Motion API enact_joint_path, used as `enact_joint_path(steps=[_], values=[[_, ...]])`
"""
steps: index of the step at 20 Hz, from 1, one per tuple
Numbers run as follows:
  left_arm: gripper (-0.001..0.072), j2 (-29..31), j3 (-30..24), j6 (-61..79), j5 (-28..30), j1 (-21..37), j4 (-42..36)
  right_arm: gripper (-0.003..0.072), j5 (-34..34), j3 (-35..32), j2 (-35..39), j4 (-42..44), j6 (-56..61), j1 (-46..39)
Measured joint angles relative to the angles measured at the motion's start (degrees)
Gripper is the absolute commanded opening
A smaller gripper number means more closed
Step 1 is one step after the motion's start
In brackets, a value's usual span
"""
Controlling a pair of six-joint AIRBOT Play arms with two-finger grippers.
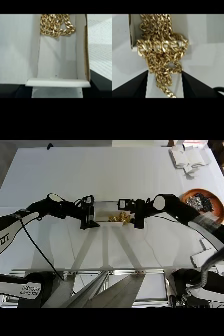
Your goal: Fold the box and place the chain.
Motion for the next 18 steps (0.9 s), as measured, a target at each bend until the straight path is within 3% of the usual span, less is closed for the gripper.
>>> enact_joint_path(steps=[5, 6, 9, 18], values=[[0.0415, 0.0, 0.0, 0.0, 0.0, 0.0, 0.0, 0.0469, -1.4, -0.1, -3.0, 4.8, -5.7, 0.0], [0.0415, 0.0, 0.0, 0.0, 0.0, 0.0, 0.0, 0.0391, -1.5, -0.1, -3.5, 5.3, -6.2, -0.1], [0.0415, 0.0, 0.0, 0.0, 0.0, 0.0, 0.0, 0.0009, -1.9, -0.1, -4.5, 6.0, -6.5, 0.0], [0.0415, 0.0, 0.0, 0.0, 0.0, 0.0, 0.0, 0.0006, 0.2, -0.1, -0.6, -0.5, 7.7, -0.1]])
